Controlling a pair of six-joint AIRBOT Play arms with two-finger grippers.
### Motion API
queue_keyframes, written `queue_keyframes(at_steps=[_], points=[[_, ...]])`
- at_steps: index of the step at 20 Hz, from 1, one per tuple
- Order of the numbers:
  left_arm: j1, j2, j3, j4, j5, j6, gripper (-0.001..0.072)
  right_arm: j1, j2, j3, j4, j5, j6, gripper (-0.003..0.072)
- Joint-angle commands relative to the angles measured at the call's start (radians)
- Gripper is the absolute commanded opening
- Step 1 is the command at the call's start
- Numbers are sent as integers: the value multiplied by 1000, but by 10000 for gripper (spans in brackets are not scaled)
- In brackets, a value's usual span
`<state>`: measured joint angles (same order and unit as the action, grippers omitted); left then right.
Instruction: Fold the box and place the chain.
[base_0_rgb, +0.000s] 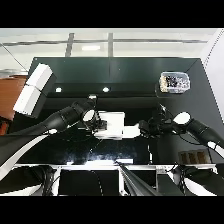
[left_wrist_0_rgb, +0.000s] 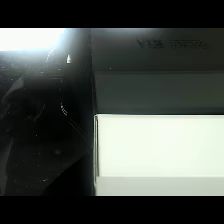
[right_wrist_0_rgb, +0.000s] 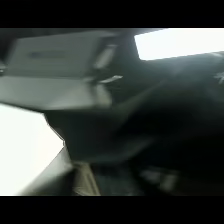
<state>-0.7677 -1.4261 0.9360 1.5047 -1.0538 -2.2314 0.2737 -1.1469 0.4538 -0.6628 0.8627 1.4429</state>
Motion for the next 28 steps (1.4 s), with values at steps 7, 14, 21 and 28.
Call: queue_keyframes(at_steps=[7,14,21,28], points=[[1,0,0,-3,-7,3,30,24,-4,119,60,134,-87,611],[1,0,0,-2,-5,3,31,60,-5,168,61,151,-74,602],[0,0,0,1,-1,3,31,167,-5,178,39,51,37,533],[0,0,0,2,-1,3,31,294,-9,193,-117,-66,208,525]])
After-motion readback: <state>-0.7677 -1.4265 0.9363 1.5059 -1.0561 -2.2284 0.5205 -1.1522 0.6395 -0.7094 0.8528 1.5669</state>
